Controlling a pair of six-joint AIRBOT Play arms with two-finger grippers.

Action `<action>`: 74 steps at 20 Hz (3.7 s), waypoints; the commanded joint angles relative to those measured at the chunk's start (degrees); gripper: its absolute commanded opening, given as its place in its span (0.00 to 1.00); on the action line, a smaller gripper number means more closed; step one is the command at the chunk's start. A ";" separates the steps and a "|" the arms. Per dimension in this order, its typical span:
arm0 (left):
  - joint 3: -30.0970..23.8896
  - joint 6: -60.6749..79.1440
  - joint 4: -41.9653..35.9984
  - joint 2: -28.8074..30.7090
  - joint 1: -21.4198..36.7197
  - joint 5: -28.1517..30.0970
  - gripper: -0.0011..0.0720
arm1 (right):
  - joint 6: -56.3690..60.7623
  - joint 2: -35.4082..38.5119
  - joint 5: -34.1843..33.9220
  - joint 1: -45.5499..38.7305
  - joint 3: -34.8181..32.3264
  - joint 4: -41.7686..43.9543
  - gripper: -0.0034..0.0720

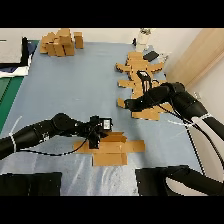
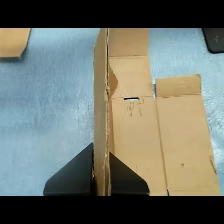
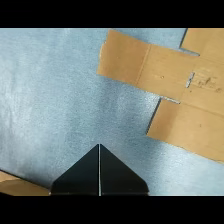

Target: Fold the box.

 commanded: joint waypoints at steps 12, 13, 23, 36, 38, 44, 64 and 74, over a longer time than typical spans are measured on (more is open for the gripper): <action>-0.17 -0.52 1.36 1.73 0.00 8.31 0.03 | -0.76 -0.11 0.02 0.04 0.07 0.20 0.05; -0.04 0.70 1.36 2.10 0.02 11.76 0.03 | -0.76 -0.11 0.00 0.04 0.07 0.20 0.05; 0.59 0.11 1.14 -0.48 1.84 5.49 0.03 | -0.76 -0.11 0.92 0.42 0.07 0.42 0.05; -0.20 -7.93 1.11 -1.01 1.55 -0.52 0.03 | -0.79 -0.11 1.01 0.42 0.07 0.39 0.05; -0.17 -8.70 1.11 -1.01 1.81 -0.48 0.03 | -0.81 -0.11 1.01 0.42 0.07 0.39 0.05; 1.22 -11.43 1.07 -0.83 4.72 -5.97 0.03 | -0.81 -0.11 0.85 0.42 0.07 0.37 0.05; 3.76 -11.21 1.29 -2.45 8.44 -17.38 0.03 | -0.81 -0.11 1.05 0.42 0.07 0.37 0.05; 3.56 -11.87 1.36 -4.22 8.44 -19.02 0.03 | -1.84 -0.11 0.46 0.42 0.07 0.55 0.05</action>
